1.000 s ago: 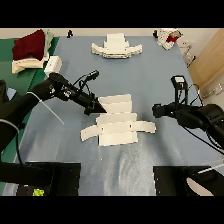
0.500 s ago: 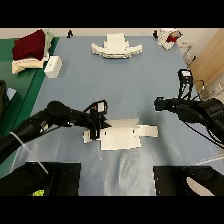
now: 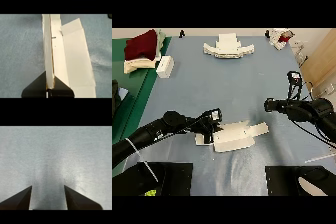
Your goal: Fold the box.
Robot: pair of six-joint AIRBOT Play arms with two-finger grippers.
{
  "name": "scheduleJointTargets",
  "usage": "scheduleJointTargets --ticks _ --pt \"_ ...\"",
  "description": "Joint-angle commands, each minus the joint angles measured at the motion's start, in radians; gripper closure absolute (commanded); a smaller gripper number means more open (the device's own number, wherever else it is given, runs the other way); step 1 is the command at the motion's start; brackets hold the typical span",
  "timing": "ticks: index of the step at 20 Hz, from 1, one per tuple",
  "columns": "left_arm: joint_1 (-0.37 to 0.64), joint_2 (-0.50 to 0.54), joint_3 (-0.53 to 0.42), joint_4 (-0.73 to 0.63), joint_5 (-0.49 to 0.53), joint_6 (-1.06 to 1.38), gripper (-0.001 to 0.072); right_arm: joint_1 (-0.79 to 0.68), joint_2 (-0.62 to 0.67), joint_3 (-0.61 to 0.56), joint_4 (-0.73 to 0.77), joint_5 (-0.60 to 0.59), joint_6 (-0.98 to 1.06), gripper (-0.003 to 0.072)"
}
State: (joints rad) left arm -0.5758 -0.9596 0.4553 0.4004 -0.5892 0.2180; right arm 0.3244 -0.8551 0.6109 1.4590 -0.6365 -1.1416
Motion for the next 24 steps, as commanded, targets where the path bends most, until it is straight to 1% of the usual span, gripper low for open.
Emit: scheduleJointTargets --ticks 1,4,6,8,12,16,19,24 --pt "0.016 -0.012 0.017 0.004 -0.048 0.002 0.0698 0.0 -0.002 0.001 0.004 0.0 0.001 0.0077" --pt "0.113 -0.013 0.061 0.006 -0.185 0.003 0.0698 0.0 -0.002 0.001 0.004 0.0 0.001 0.0076" --pt "0.175 -0.015 0.075 0.012 -0.235 0.003 0.0698 0.0 -0.002 0.001 0.005 0.0 0.001 0.0077" --pt "0.197 -0.025 0.077 0.013 -0.245 0.004 0.0698 0.0 -0.002 0.001 0.005 0.0 0.001 0.0077" --pt "0.186 -0.065 0.077 0.021 -0.265 0.041 0.0698 0.0 -0.002 0.001 0.005 0.0 0.001 0.0077" --pt "0.135 -0.102 0.077 0.024 -0.266 0.055 0.0697 0.0 -0.002 0.001 0.008 0.0 0.001 0.0077" --pt "0.108 -0.116 0.077 0.035 -0.269 0.054 0.0697 0.0 -0.002 0.001 0.013 0.0 0.001 0.0077" --pt "0.108 -0.121 0.077 0.057 -0.291 0.051 0.0697 0.0 -0.002 0.001 0.031 -0.001 0.001 0.0076"
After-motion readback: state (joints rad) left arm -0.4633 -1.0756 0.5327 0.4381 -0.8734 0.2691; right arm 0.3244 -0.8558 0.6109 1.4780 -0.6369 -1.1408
